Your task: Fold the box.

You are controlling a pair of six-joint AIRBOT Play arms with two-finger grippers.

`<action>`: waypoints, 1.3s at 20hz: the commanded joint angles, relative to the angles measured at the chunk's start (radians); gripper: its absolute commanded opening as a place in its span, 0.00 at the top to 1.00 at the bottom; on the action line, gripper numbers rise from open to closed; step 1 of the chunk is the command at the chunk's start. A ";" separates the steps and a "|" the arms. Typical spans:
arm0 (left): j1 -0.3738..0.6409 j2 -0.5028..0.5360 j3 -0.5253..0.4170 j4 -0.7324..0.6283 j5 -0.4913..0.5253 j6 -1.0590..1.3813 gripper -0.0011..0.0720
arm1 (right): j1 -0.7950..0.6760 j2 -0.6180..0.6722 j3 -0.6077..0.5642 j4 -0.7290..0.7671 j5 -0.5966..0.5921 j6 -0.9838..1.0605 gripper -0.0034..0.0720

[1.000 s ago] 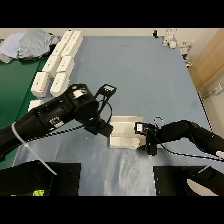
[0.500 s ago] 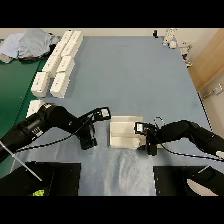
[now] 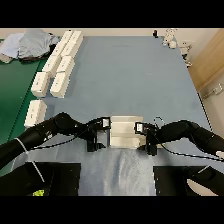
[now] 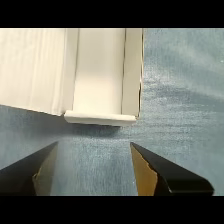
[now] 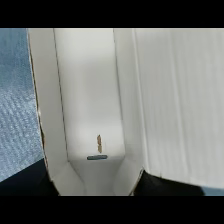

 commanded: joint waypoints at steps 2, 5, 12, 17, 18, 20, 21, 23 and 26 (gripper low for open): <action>-0.022 -0.055 -0.009 -0.097 0.039 0.117 0.03 | 0.001 0.000 0.000 0.001 0.000 0.000 0.23; -0.052 -0.066 -0.009 -0.098 0.051 0.132 0.03 | 0.001 0.000 0.000 0.000 0.000 0.000 0.23; -0.079 -0.070 -0.008 -0.139 0.109 0.139 0.03 | 0.001 0.000 0.000 0.000 0.000 0.000 0.23; -0.079 -0.106 -0.001 -0.143 0.117 0.139 0.03 | 0.001 0.000 0.000 0.000 0.000 0.000 0.23; -0.079 -0.118 0.002 -0.143 0.116 0.139 0.03 | 0.001 0.000 0.000 0.000 0.000 0.000 0.23; -0.093 -0.141 0.010 -0.140 0.119 0.140 0.03 | 0.001 0.000 0.000 0.000 0.000 0.000 0.23; -0.105 -0.153 0.015 -0.140 0.124 0.140 0.03 | 0.001 0.000 0.000 0.000 0.000 0.000 0.23; -0.123 -0.173 0.026 -0.140 0.127 0.140 0.04 | 0.001 0.000 0.000 0.000 0.000 0.000 0.23; -0.127 -0.180 0.027 -0.140 0.133 0.139 0.03 | 0.001 0.000 0.000 0.000 0.000 0.000 0.23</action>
